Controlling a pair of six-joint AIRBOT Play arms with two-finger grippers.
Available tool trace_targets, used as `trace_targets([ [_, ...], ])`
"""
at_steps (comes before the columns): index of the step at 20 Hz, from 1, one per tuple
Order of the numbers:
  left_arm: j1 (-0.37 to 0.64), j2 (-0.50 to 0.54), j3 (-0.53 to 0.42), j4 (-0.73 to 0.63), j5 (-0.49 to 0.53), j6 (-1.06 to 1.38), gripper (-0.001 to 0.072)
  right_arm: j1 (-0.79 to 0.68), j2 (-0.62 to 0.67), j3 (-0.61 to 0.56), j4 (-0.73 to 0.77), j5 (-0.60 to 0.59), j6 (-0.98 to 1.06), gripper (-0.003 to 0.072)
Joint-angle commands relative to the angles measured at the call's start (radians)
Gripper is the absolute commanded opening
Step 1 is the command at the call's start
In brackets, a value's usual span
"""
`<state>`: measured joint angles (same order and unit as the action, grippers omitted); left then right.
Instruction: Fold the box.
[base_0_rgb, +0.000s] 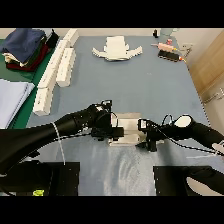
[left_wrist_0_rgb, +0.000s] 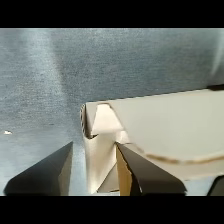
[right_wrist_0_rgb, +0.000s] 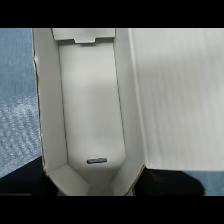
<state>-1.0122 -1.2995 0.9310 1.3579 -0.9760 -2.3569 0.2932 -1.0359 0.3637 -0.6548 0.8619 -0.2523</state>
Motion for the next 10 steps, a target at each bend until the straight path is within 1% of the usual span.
trace_targets([
  [1,-0.014,-0.046,0.042,0.023,-0.035,-0.016,0.0418,0.001,0.001,0.001,0.0,0.0,0.0,0.0605],
  [4,-0.029,-0.083,0.071,0.039,-0.057,-0.016,0.0417,0.0,0.0,0.001,0.0,0.0,0.0,0.0605],
  [5,-0.032,-0.093,0.072,0.042,-0.058,-0.016,0.0343,0.001,0.0,0.001,0.0,0.0,0.0,0.0605],
  [6,-0.037,-0.103,0.072,0.045,-0.056,-0.016,0.0308,0.001,0.0,0.001,0.0,0.0,0.0,0.0605],
  [8,-0.045,-0.116,0.073,0.058,-0.057,-0.047,0.0308,0.001,0.001,0.001,0.0,0.0,0.0,0.0605],
  [9,-0.048,-0.119,0.073,0.074,-0.056,-0.067,0.0276,0.001,0.0,0.001,0.0,0.0,0.0,0.0605],
  [10,-0.048,-0.122,0.073,0.082,-0.057,-0.078,0.0211,0.001,0.001,0.001,0.0,0.0,0.0,0.0605],
])
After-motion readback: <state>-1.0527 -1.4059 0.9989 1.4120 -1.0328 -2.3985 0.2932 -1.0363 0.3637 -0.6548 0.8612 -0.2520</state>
